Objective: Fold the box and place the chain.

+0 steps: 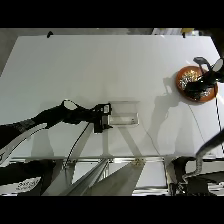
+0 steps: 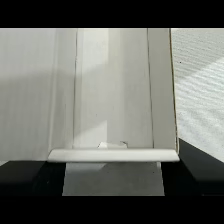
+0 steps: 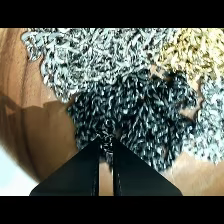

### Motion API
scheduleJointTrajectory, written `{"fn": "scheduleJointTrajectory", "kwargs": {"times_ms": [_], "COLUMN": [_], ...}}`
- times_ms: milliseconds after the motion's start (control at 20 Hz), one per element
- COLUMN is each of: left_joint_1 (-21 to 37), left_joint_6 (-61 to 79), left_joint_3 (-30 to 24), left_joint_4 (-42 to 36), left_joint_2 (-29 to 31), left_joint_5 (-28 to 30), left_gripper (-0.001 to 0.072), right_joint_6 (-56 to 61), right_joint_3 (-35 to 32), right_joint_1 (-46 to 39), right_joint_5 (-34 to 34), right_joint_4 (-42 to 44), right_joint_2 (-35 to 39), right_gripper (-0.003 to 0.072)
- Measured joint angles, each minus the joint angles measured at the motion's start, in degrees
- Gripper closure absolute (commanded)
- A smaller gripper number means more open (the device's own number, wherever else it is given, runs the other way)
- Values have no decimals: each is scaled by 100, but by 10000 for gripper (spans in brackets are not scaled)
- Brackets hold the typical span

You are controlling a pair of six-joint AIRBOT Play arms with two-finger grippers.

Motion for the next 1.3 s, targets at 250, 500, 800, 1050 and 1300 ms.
{"fn": "scheduleJointTrajectory", "kwargs": {"times_ms": [250, 500, 800, 1050, 1300], "left_joint_1": [0, 0, 0, 0, 0], "left_joint_6": [0, -2, -2, -2, -2], "left_joint_3": [0, 0, 0, 0, 0], "left_joint_4": [0, 0, 0, 0, 0], "left_joint_2": [0, 0, 0, 0, 0], "left_joint_5": [0, 2, 0, 2, 0], "left_gripper": [560, 560, 560, 560, 560], "right_joint_6": [7, 4, 4, 120, 326], "right_joint_3": [2, 2, 0, 2, -46], "right_joint_1": [-2, 13, 452, 1141, 2048], "right_joint_5": [243, 708, 1344, 1818, 1967], "right_joint_4": [149, 951, 1759, 2179, 2695], "right_joint_2": [872, 2050, 3287, 4113, 4509], "right_gripper": [678, 679, 679, 679, 679]}}
